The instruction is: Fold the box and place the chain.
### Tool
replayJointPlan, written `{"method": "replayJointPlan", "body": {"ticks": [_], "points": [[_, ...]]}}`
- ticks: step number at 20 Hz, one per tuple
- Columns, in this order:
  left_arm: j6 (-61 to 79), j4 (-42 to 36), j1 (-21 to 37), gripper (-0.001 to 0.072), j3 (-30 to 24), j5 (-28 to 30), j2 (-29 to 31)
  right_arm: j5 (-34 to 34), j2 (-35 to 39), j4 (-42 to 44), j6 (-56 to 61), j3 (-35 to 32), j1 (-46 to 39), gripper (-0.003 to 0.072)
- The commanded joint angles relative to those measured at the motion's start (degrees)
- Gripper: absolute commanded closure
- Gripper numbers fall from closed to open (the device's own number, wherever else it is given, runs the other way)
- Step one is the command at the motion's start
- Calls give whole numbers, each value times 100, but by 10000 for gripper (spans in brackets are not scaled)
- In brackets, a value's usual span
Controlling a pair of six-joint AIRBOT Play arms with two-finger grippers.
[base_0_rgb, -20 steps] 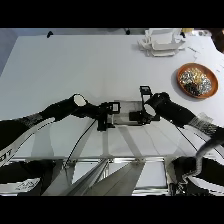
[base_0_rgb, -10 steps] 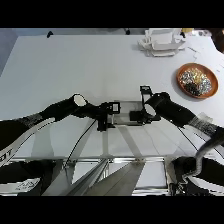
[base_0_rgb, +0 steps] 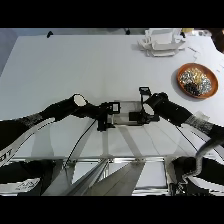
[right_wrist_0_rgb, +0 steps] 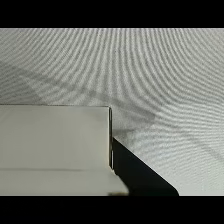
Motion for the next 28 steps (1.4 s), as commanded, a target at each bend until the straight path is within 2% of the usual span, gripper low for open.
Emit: {"method": "replayJointPlan", "body": {"ticks": [1,2,3,4,6,11,13,15,18,21,28], "points": [[0,0,7,456,2,2,4,-2,-7,44,-234,-2,4,663],[0,0,7,456,2,2,4,7,2,13,-452,-2,4,583],[0,2,7,456,2,2,4,101,28,-42,-664,-2,4,429],[0,2,7,456,0,4,4,144,74,-120,-826,-2,4,323],[0,2,7,456,0,2,4,282,262,-181,-1335,0,4,269],[0,2,7,456,2,2,4,629,1292,-713,-2194,136,-2,267],[0,2,7,456,2,4,4,883,1596,-1176,-2306,492,-35,268],[0,2,4,456,2,2,4,970,1731,-1239,-2472,1023,-350,267],[0,2,7,456,2,2,4,807,1733,-1237,-3014,1821,-1176,269],[0,2,7,456,2,2,4,584,1617,-1165,-3392,2245,-2319,275],[0,2,7,456,2,2,4,66,562,-643,-3917,2319,-4776,310]]}}
